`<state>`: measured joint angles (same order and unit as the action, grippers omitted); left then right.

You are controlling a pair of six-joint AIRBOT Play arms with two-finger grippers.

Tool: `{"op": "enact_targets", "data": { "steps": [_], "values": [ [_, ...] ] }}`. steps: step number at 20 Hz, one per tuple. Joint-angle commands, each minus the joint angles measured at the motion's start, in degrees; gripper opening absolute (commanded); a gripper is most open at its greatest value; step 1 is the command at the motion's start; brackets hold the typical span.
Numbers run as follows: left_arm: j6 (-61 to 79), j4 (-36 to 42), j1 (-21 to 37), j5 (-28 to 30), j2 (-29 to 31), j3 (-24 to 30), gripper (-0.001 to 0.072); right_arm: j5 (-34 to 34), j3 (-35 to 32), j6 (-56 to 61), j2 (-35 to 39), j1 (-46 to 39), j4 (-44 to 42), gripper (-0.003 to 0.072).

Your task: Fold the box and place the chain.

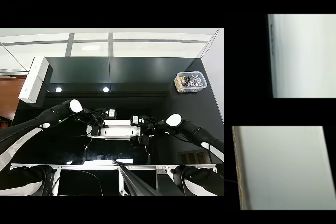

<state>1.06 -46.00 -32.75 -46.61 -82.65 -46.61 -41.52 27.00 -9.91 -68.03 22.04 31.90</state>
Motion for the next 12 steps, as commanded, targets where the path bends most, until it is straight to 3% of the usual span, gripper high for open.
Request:
{"op": "enact_targets", "data": {
  "steps": [1, 12],
  "values": [
    [0.0, 0.0, 0.0, 0.0, 0.0, 0.0, 0.0028, -0.7, 0.4, -0.6, 0.0, 0.0, -0.1, 0.0619],
    [0.0, 0.0, 0.0, 0.0, 0.0, 0.0, 0.0028, -0.9, 0.6, -3.9, -0.9, 1.3, -1.2, 0.0618]
  ]
}}
